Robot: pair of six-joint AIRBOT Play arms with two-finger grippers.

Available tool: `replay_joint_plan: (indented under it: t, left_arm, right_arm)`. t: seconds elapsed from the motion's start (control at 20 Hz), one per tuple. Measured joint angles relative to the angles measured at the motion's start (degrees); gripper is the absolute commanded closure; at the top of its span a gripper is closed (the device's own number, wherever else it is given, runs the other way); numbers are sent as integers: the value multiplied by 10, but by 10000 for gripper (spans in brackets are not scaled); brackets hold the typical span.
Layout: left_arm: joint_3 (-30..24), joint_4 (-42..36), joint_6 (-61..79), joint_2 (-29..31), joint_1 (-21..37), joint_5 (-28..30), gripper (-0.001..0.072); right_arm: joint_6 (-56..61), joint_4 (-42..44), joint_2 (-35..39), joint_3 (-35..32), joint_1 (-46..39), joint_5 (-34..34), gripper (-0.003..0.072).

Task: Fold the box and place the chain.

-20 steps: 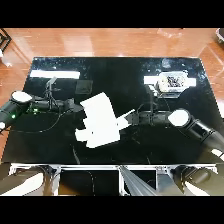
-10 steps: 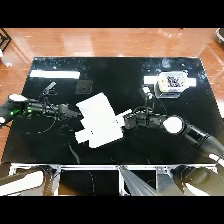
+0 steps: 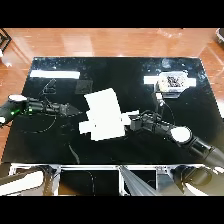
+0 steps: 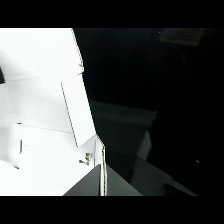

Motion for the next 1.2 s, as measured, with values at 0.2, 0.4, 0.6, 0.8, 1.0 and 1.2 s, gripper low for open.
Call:
replay_joint_plan:
  t: [0.2, 0.4, 0.6, 0.8, 1.0, 1.2]
  left_arm:
    - [5, -37, 57, -13, -19, 34, 90]
    - [31, -49, 89, -57, -51, 31, 90]
    - [84, -49, 120, -118, -83, 0, 90]
    - [155, -9, 132, -179, -113, -63, 92]
    - [200, 19, 139, -220, -140, -114, 92]
    - [216, 31, 148, -235, -153, -133, 92]
  right_arm:
    - [-9, 17, 7, -11, 0, -8, 655]
    - [-11, 22, 9, -14, 0, -8, 655]
    - [-11, 24, 9, -15, 0, -2, 655]
    - [-11, 26, 9, -15, 0, 5, 655]
    - [-10, 26, 9, -15, 0, 9, 655]
    - [-7, 26, 9, -15, 0, 11, 655]
